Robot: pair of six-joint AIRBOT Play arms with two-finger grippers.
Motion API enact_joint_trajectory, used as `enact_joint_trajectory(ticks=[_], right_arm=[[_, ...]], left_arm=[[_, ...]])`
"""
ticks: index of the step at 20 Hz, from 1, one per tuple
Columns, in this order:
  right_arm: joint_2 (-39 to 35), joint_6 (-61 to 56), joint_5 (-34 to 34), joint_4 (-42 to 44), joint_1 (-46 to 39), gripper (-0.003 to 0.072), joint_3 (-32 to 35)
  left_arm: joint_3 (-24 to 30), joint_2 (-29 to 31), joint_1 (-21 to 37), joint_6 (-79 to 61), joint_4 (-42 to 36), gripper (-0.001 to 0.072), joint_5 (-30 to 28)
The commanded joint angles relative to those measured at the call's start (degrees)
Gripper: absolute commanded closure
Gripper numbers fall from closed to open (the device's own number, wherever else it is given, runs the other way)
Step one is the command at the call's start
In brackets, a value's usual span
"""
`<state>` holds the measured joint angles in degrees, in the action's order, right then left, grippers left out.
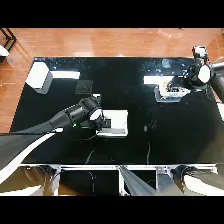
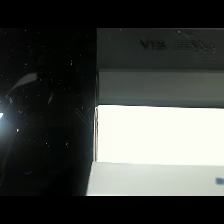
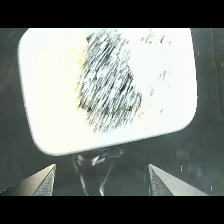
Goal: Fold the box and place the chain.
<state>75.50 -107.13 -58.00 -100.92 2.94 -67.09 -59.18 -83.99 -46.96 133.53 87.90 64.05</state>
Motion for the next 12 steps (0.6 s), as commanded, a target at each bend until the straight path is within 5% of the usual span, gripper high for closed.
enact_joint_trajectory(ticks=[1, 2, 4, 12], right_arm=[[10.71, 2.03, 1.18, 3.04, -4.22, -0.0009, -6.86], [13.57, 3.1, 0.83, 3.19, -4.39, -0.0008, -8.96], [18.16, 4.46, 0.72, 3.8, -4.37, 0.0154, -12.33], [25.29, 4.98, 1.07, 4.74, -4.37, 0.0155, -16.06]], left_arm=[[0.0, 0.0, -0.02, 0.0, -0.11, 0.0694, -1.25], [0.0, 0.0, -0.02, -0.02, -0.11, 0.0694, -1.22], [0.0, 0.0, -0.02, -0.02, -0.11, 0.0694, -1.2], [0.0, 0.0, -0.02, -0.02, -0.11, 0.0694, -1.22]])
